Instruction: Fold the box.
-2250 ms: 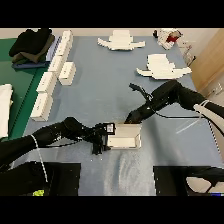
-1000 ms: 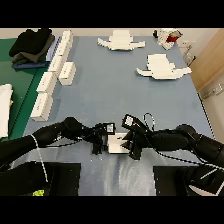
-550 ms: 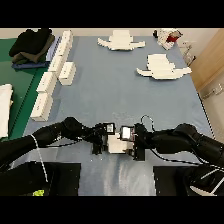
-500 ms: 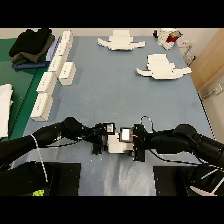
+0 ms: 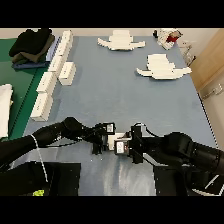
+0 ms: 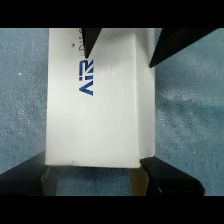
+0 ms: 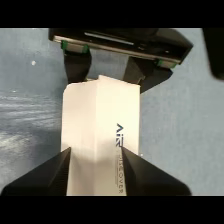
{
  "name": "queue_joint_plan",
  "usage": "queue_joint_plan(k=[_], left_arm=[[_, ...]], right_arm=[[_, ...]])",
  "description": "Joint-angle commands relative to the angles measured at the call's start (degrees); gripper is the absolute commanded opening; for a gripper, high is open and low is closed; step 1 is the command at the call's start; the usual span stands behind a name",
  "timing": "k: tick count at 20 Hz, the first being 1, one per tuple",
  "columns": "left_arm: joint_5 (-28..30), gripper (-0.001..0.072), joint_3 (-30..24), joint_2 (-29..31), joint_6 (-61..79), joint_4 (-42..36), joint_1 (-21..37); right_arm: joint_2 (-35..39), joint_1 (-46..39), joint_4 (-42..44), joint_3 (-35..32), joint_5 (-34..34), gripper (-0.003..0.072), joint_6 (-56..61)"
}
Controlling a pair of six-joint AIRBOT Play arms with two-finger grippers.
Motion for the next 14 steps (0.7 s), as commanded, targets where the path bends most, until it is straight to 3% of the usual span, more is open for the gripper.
queue_joint_plan(k=[1,3,14], left_arm=[[0.0,0.0414,0.04,0.0,0.09,0.02,0.02],[0.02,0.0414,0.04,0.0,0.09,0.02,0.02],[0.0,0.0414,0.04,0.0,0.09,0.02,0.02]], right_arm=[[-0.81,1.07,-7.21,-0.44,1.79,0.0424,4.92],[-0.94,1.27,-6.93,-0.44,1.77,0.0339,4.92],[2.75,1.99,-8.26,-0.42,2.03,0.0388,4.9]])
